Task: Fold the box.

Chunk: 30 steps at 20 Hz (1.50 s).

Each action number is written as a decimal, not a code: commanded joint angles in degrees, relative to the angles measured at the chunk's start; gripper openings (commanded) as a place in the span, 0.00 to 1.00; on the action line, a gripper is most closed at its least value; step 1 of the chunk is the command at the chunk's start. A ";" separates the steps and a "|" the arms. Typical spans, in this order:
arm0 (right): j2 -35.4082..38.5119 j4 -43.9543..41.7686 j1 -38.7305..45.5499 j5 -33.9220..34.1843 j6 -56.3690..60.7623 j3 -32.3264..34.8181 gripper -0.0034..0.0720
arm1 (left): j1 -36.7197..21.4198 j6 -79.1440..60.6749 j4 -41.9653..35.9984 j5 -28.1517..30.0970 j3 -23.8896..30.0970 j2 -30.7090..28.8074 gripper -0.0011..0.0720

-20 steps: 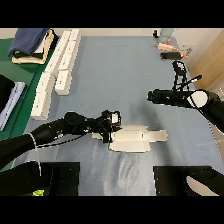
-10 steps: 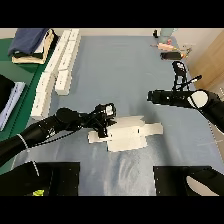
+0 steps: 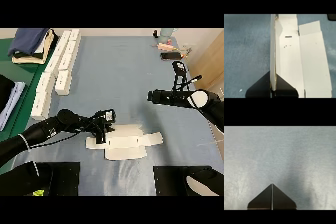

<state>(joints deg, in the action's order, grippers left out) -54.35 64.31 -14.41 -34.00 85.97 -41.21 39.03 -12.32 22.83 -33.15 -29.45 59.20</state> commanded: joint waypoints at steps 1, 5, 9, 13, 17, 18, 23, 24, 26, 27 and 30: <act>-0.02 -0.04 0.00 -0.02 0.02 0.00 0.05 | -0.07 0.24 0.59 -2.78 0.37 1.07 0.04; -0.02 -0.04 0.00 -0.02 0.02 0.00 0.05 | -0.07 0.35 0.59 -5.22 0.37 1.05 0.04; -0.02 -0.02 0.00 -0.13 0.02 0.00 0.05 | -0.07 0.63 0.59 -7.54 0.37 1.05 0.04; 0.17 0.35 0.04 -5.25 2.64 -0.02 0.05 | -0.17 1.86 0.57 -7.34 0.35 1.05 0.04; 3.74 6.36 0.07 -21.38 15.04 -0.50 0.05 | -0.17 1.84 0.57 -7.41 0.35 1.05 0.04; 5.53 7.50 0.00 -28.52 18.56 -0.55 0.05 | -0.17 1.84 0.57 -7.39 0.35 1.05 0.04; 17.57 7.69 -8.00 -48.15 25.49 0.79 0.05 | -0.17 1.84 0.57 -7.41 0.35 1.05 0.04; 19.65 7.10 -11.30 -48.09 24.92 1.90 0.05 | -0.17 1.84 0.57 -7.41 0.35 1.05 0.04; 21.84 5.05 -19.08 -46.82 16.96 5.14 0.05 | -0.17 1.84 0.57 -7.41 0.35 1.05 0.04; 22.45 3.02 -23.58 -44.72 11.34 7.15 0.05 | -0.17 1.84 0.57 -7.41 0.35 1.05 0.04; 22.97 1.25 -40.28 -33.83 -4.17 12.90 0.05 | -0.17 1.84 0.57 -7.45 0.35 1.05 0.04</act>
<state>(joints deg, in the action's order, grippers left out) -32.97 67.51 -41.80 -74.39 95.31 -32.77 38.81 -10.48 23.38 -40.56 -29.04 60.29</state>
